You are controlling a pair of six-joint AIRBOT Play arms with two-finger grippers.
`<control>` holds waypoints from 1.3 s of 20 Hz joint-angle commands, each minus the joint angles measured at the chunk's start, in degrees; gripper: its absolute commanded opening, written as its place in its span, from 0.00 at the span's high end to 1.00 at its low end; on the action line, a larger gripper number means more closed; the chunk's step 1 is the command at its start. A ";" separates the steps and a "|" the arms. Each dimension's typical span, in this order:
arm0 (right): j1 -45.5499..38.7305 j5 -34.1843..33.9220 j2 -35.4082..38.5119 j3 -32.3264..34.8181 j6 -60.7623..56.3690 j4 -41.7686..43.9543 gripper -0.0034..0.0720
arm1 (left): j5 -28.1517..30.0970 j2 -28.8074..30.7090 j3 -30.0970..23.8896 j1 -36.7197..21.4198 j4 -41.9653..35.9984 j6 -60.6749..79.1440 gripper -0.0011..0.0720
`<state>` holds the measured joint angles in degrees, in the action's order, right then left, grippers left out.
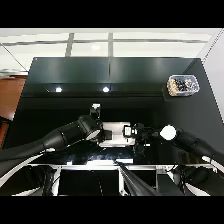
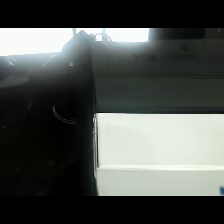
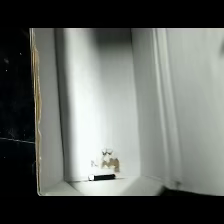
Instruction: Fold the box and place the chain.
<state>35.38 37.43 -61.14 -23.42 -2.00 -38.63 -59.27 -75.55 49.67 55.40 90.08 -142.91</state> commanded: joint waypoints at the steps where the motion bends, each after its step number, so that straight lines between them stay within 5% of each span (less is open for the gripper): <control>1: -0.02 1.29 2.67 -0.76 -3.61 -4.46 0.02 | 0.04 0.76 0.02 -0.07 1.44 0.00 0.95; 4: -0.02 6.05 3.80 -2.47 -5.73 -13.22 0.02 | -1.95 0.76 0.00 -0.07 2.38 0.00 0.95; 10: 0.02 5.33 3.82 -2.56 -5.03 -13.55 0.02 | -2.29 0.46 -0.04 -0.07 2.93 0.00 0.95; 12: 0.04 5.05 3.78 -2.54 -5.01 -10.43 0.29 | -2.32 0.26 -0.04 -0.07 2.89 0.00 0.95; 21: 0.15 4.72 3.67 -2.54 -5.49 -8.44 0.33 | -1.09 0.28 -1.33 -0.07 2.01 -0.02 0.95; 22: 0.20 4.79 3.65 -2.56 -6.19 -7.80 0.51 | -0.96 0.28 -1.46 -0.07 2.01 -0.02 0.95; 25: 0.59 4.26 3.61 -2.54 -7.23 -7.39 0.59 | -0.81 0.28 -1.46 -0.07 2.03 -0.02 0.95; 26: 0.59 3.89 3.58 -2.54 -7.93 -7.37 0.70 | -0.76 0.28 -1.46 -0.07 2.03 -0.02 0.95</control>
<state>35.81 42.02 -57.49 -25.91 -8.45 -46.63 -60.49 -75.22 48.36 55.37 92.33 -142.96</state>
